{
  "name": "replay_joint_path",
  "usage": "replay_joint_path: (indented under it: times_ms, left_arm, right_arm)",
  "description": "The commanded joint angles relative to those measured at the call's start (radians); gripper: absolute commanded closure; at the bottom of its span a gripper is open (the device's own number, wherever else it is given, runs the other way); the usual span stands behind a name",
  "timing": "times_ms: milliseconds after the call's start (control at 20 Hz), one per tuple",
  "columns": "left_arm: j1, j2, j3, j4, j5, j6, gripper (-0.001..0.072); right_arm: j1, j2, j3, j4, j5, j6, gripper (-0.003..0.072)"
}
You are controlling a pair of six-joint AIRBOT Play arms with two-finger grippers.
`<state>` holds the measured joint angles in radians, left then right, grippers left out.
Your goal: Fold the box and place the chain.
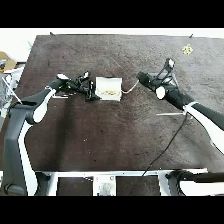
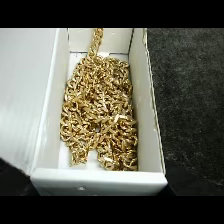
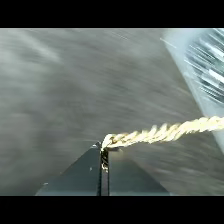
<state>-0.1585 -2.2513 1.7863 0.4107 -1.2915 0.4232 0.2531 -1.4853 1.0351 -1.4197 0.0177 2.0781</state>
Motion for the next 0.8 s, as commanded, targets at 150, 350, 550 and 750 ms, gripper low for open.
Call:
replay_joint_path:
  times_ms: [150,350,550,750]
  left_arm:
    - [-0.001,0.0,0.0,0.0,0.0,0.0,0.0425]
    - [-0.001,0.0,0.0,0.0,0.0,0.0,0.0425]
    - [-0.001,0.0,0.0,0.0,0.0,0.0,0.0425]
    - [-0.001,0.0,0.0,0.0,0.0,0.0,0.0425]
  right_arm:
    - [0.119,0.252,0.002,-0.155,0.018,0.001,0.0686]
    - [0.195,0.257,0.002,-0.155,0.004,0.002,0.0687]
    - [0.272,0.257,0.003,-0.15,-0.123,0.003,0.0687]
    - [0.313,0.231,0.003,-0.127,-0.223,0.021,0.0687]
